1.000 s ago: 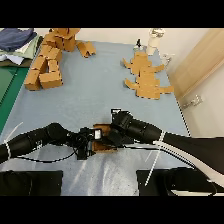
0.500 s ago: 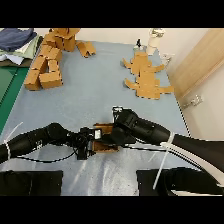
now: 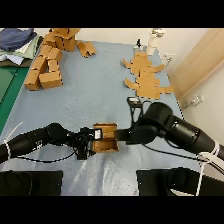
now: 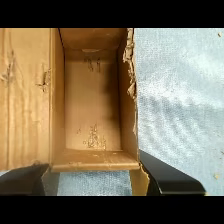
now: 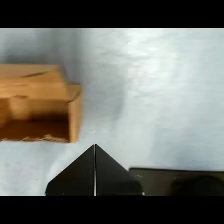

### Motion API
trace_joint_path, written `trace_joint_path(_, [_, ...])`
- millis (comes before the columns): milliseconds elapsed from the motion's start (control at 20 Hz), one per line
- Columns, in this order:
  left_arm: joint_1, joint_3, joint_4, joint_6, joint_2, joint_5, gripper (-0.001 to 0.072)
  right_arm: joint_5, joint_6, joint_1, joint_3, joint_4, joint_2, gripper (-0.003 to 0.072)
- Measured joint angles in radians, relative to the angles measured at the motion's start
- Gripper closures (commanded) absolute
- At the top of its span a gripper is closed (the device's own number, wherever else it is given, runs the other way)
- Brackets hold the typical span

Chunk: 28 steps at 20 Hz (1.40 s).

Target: Fold the box.

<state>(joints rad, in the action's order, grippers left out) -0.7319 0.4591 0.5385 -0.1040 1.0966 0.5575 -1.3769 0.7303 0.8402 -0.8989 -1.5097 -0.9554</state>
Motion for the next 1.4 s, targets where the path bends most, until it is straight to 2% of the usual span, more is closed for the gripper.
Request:
trace_joint_path(50, [0.0,0.0,0.0,0.0,0.0,0.0,0.0253,0.007,0.061,-0.064,0.021,-0.004,0.005,0.0685])
trace_joint_path(150, [0.0,0.0,0.0,0.0,0.0,0.0,0.0253,0.095,0.245,-0.238,0.062,-0.078,-0.014,0.0685])
trace_joint_path(250, [0.0,0.0,0.0,0.0,0.0,0.0,0.0253,0.195,0.508,-0.43,0.083,-0.288,-0.077,0.0685])
trace_joint_path(300, [0.0,0.0,0.0,0.0,0.0,0.0,0.0253,0.231,0.671,-0.516,0.084,-0.444,-0.127,0.0685])
trace_joint_path(400, [0.0,0.0,0.0,0.0,0.0,0.0,0.0253,0.243,0.968,-0.635,0.063,-0.731,-0.238,0.0685])
trace_joint_path(500, [0.0,0.0,0.0,0.0,0.0,0.0,0.0253,0.212,1.189,-0.683,0.018,-0.932,-0.354,0.0685])
trace_joint_path(650, [0.0,0.0,0.0,0.0,0.0,0.0,0.0253,0.137,1.401,-0.67,-0.035,-1.089,-0.478,0.0685])
trace_joint_path(850, [0.0,0.0,0.0,0.0,0.0,0.001,0.0253,0.05,1.557,-0.584,-0.045,-1.141,-0.526,0.0685])
trace_joint_path(1050, [0.0,0.0,0.0,0.0,0.0,0.0,0.0253,0.021,1.64,-0.494,0.008,-1.128,-0.464,0.0685])
trace_joint_path(1200, [-0.001,0.0,0.0,0.0,0.0,0.001,0.0253,0.085,1.672,-0.437,0.076,-1.065,-0.355,0.0684])
trace_joint_path(1400, [-0.002,0.0,0.0,0.0,0.0,0.0,0.0253,0.24,1.695,-0.335,0.165,-0.947,-0.21,0.0684])
